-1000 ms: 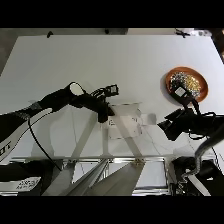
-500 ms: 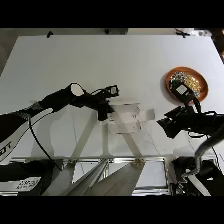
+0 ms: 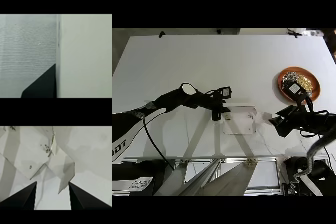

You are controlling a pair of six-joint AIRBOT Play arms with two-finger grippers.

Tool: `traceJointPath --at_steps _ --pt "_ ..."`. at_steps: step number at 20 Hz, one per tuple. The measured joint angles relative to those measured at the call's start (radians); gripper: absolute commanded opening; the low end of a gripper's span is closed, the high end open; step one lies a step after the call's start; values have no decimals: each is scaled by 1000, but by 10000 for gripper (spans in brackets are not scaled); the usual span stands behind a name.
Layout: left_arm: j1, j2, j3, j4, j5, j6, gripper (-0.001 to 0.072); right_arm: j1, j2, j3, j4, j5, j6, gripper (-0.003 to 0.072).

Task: Fold the box and place the chain.

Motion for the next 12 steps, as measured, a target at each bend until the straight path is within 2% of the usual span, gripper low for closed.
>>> traceJointPath --at_steps 12 --pt "0 -45 0 17 -17 -6 3 0 0 0 0 -11 0 434"
